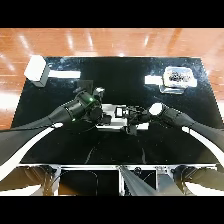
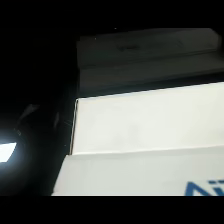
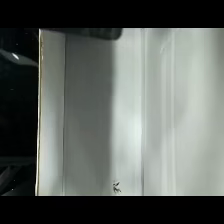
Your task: Fold the box and place the chain.
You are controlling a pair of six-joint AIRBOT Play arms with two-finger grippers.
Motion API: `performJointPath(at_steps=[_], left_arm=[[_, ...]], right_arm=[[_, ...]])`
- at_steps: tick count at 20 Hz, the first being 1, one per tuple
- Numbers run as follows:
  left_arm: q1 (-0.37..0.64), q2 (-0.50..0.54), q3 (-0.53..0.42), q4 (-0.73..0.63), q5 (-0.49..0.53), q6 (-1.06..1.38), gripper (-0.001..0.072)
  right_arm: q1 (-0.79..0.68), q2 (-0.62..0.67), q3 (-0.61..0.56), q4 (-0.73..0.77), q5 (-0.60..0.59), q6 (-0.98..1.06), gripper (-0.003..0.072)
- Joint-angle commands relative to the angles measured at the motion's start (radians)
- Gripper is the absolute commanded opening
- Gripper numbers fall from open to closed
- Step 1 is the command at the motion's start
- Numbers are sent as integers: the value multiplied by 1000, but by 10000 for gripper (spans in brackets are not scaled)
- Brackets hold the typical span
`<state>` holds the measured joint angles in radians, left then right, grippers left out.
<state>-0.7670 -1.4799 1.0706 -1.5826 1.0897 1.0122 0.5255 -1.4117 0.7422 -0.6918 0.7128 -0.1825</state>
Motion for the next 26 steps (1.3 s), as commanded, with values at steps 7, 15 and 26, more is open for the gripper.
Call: performJointPath(at_steps=[7,15,26], left_arm=[[0,-21,1,-1,-45,-18,306],[0,-23,1,-5,-37,-17,306],[0,-23,1,-4,-40,-10,100]], right_arm=[[0,-1,0,3,2,-1,622],[0,-2,0,3,1,-1,622],[0,-2,0,3,1,-1,622]])
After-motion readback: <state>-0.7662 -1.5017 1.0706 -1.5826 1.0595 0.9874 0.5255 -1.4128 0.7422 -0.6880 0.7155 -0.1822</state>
